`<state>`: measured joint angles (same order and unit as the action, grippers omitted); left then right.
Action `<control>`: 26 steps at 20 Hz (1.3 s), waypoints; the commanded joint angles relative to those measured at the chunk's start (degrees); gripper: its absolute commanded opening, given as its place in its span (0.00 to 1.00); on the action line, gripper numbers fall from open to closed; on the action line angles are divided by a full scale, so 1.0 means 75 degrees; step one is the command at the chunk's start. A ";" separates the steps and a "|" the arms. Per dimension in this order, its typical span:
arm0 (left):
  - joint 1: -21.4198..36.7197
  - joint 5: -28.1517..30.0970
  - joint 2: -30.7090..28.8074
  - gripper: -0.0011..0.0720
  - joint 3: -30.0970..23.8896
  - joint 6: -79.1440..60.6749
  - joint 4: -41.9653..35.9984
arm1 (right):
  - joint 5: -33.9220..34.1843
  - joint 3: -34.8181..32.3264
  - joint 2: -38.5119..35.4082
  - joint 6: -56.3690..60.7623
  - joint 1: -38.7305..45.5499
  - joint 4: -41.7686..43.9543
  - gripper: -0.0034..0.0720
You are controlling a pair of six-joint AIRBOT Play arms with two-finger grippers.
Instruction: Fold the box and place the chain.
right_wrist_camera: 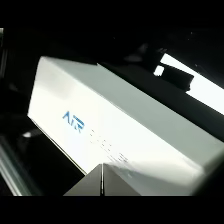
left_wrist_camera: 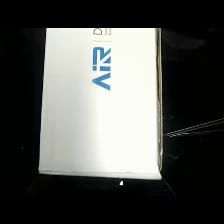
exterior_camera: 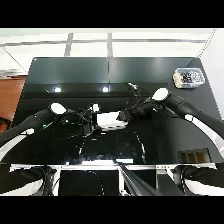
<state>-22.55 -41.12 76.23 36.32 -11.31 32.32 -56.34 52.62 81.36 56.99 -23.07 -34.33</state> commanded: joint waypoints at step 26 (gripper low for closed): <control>-0.1005 -0.1460 0.1303 1.00 0.3042 0.4182 0.0731 | -0.2629 0.0370 -0.2914 0.0516 0.3727 -0.2212 0.07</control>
